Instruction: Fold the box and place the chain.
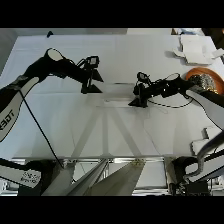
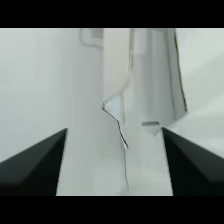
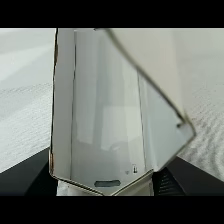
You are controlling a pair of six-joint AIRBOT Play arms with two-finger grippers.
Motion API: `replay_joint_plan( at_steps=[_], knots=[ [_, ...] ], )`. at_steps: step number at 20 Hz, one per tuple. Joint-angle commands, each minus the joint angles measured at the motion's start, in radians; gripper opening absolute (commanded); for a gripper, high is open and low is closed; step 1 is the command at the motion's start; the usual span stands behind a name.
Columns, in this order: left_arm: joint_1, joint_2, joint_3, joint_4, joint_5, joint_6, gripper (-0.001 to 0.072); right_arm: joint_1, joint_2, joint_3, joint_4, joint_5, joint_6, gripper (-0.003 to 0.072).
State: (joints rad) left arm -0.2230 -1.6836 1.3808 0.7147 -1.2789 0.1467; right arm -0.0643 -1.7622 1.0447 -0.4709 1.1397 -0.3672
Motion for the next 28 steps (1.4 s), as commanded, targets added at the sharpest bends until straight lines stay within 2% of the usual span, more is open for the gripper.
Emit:
replay_joint_plan(
  at_steps=[1,5,10,14,15,16,17,18,19,21,25,28],
  knots=[
    [0.037,0.082,0.0,0.036,-0.107,-0.032,0.0696,0.001,-0.001,0.001,0.0,0.0,0.0,0.052],
    [0.028,0.163,0.0,0.034,-0.203,-0.225,0.0695,0.001,-0.001,0.001,0.0,0.0,0.0,0.052],
    [-0.004,0.177,0.0,0.003,-0.366,-0.416,0.0695,0.001,-0.001,0.001,0.0,0.0,0.0,0.052],
    [-0.051,0.177,-0.002,0.004,-0.386,-0.583,0.0693,0.001,-0.001,0.001,0.0,0.0,0.0,0.052],
    [-0.064,0.177,-0.005,0.004,-0.378,-0.655,0.0667,0.001,-0.001,0.001,0.0,0.0,0.0,0.052],
    [-0.076,0.177,-0.012,0.005,-0.357,-0.683,0.0481,0.001,-0.001,0.001,0.0,0.0,0.0,0.052],
    [-0.085,0.177,-0.027,0.005,-0.322,-0.678,0.01,0.001,-0.001,0.001,0.0,0.0,0.0,0.052],
    [-0.091,0.176,-0.043,0.005,-0.278,-0.619,0.0051,0.001,-0.001,0.001,0.0,0.0,0.0,0.052],
    [-0.093,0.171,-0.056,0.006,-0.235,-0.543,0.0012,0.001,-0.001,0.001,0.0,0.0,0.0,0.052],
    [-0.095,0.148,-0.074,-0.013,-0.144,-0.43,0.0014,0.001,-0.001,0.001,0.0,0.0,0.0,0.052],
    [-0.094,0.046,-0.074,-0.113,0.119,-0.434,0.0012,0.001,-0.001,0.001,0.0,0.0,0.0,0.052],
    [-0.093,-0.03,-0.074,-0.196,0.236,-0.404,0.0012,0.001,-0.001,0.001,0.0,0.001,0.0,0.052]
  ],
)
